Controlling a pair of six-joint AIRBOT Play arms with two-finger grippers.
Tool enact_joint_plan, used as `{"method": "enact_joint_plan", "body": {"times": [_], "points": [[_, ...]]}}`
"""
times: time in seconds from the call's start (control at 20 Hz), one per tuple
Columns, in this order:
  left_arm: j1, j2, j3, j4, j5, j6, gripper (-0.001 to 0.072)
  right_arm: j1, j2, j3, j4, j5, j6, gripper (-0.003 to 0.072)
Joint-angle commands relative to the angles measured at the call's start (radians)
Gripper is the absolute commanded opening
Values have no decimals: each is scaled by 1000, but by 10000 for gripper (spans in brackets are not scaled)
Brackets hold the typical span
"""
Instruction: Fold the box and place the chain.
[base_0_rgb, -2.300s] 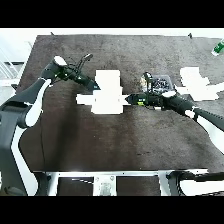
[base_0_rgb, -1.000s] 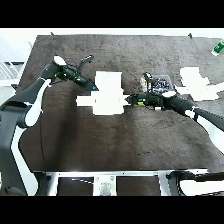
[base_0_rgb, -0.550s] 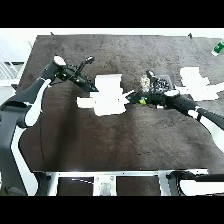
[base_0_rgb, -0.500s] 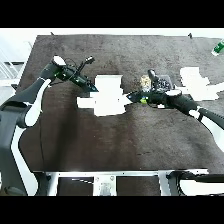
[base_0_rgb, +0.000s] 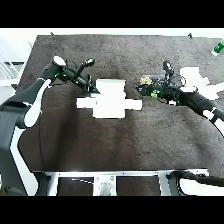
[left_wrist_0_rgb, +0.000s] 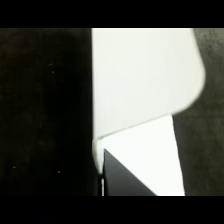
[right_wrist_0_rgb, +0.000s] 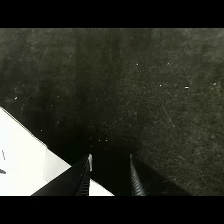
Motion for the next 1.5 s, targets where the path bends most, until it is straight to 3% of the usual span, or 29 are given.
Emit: {"method": "enact_joint_plan", "body": {"times": [0.0, 0.2, 0.45, 0.5, 0.55, 0.8, 0.95, 1.1, 1.3, 1.45], "points": [[-1, 34, -103, -5, 120, 114, 13, -6, 4, 0, -1, 0, 0, 300], [-1, 54, -192, -37, 227, 203, 13, -5, 4, 0, -1, -1, 0, 300], [-1, 44, -219, -42, 235, 271, 14, -4, 3, 0, -1, -2, -6, 302], [-1, 43, -221, -41, 234, 291, 16, -4, 3, 0, -1, -2, -6, 318], [-1, 43, -221, -42, 234, 306, 16, -4, 3, 0, -1, -2, -6, 382], [-1, 25, -243, -48, 247, 338, 18, -4, 3, 0, -1, -3, -7, 394], [3, 25, -243, -48, 241, 337, 19, -4, 0, 0, -2, -3, -51, 526], [3, 25, -243, -47, 226, 336, 20, 2, 3, 0, -1, 2, -155, 529], [2, 25, -243, -49, 230, 336, 20, 35, 54, 0, -13, 163, -382, 571], [2, 25, -243, -50, 230, 336, 20, 105, 113, 0, -192, 186, -406, 571]]}}
